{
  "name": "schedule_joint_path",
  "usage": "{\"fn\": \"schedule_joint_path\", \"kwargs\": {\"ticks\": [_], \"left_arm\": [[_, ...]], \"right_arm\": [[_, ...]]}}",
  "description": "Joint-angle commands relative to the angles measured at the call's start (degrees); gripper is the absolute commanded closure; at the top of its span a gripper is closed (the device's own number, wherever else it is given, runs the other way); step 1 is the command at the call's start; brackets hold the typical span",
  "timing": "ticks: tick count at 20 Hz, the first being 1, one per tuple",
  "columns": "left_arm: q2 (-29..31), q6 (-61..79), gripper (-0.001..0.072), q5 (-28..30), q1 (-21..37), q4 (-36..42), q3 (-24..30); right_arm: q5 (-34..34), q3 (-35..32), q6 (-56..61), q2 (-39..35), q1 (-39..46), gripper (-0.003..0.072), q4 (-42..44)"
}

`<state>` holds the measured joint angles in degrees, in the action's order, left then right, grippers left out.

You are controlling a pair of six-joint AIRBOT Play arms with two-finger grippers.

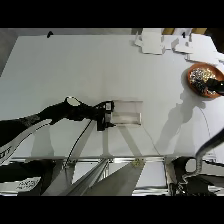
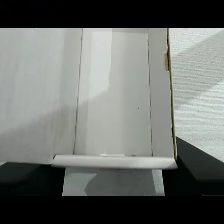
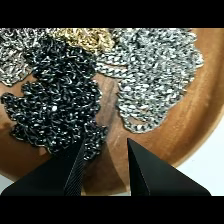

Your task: Fold the box and place the chain.

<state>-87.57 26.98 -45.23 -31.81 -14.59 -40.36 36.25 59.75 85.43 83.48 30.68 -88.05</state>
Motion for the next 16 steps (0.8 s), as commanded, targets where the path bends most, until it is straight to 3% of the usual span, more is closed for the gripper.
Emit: {"fn": "schedule_joint_path", "kwargs": {"ticks": [1, 6, 16], "left_arm": [[0.0, 0.0, 0.0391, 0.0, 0.0, 0.0, 0.0], [0.0, 0.0, 0.0391, 0.0, 0.0, 0.0, 0.0], [0.0, 0.0, 0.0391, 0.0, 0.0, 0.0, 0.0]], "right_arm": [[-1.6, 0.0, -5.2, 1.7, 0.0, 0.0415, 7.3], [-5.4, 0.0, -8.0, 1.9, 0.0, 0.0415, 9.2], [-6.3, 0.0, -7.9, 6.8, 0.0, 0.0417, 9.0]]}}
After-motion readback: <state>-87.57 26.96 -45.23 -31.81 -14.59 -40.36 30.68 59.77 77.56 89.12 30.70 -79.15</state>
